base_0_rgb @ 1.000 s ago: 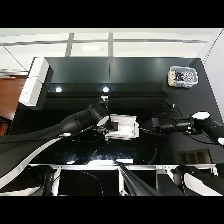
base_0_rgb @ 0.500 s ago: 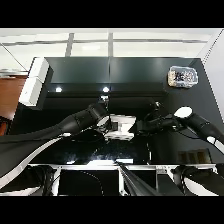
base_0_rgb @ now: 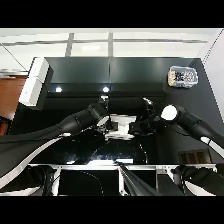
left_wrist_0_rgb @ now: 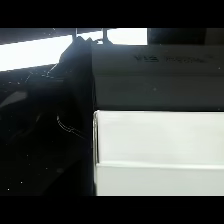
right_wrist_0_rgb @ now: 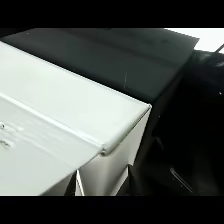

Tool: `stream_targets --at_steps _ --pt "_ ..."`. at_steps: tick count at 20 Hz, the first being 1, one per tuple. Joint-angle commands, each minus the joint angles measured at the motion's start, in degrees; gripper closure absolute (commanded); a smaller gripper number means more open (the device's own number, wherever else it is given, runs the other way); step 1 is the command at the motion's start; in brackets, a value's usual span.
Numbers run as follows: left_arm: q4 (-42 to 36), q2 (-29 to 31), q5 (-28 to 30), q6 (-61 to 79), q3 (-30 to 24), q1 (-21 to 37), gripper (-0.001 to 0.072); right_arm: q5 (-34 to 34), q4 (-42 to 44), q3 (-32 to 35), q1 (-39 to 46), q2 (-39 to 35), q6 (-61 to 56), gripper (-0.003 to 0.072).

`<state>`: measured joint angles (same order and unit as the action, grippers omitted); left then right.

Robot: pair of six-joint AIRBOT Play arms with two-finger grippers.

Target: Fold the box and place the chain.

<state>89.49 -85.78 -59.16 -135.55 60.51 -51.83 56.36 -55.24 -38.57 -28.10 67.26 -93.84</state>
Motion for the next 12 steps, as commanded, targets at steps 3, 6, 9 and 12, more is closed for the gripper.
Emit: stream_targets --at_steps 3,6,9,12 --pt "0.02 -0.02 -0.02 0.09 -0.02 0.02 0.0681 1.25 -18.23 -4.66 -6.05 0.15 -18.34 0.0333" --pt "0.00 -0.02 -0.02 0.09 -0.02 0.02 0.0681 1.95 -21.51 -6.88 -8.09 1.16 -24.04 0.0394" --pt "0.00 -0.02 -0.02 0.09 -0.02 0.02 0.0681 4.52 -24.37 -9.42 -11.15 3.98 -27.32 0.0440" --pt "0.02 -0.02 -0.02 0.09 -0.02 0.02 0.0681 5.51 -27.34 -11.08 -14.05 6.58 -32.79 0.0440"
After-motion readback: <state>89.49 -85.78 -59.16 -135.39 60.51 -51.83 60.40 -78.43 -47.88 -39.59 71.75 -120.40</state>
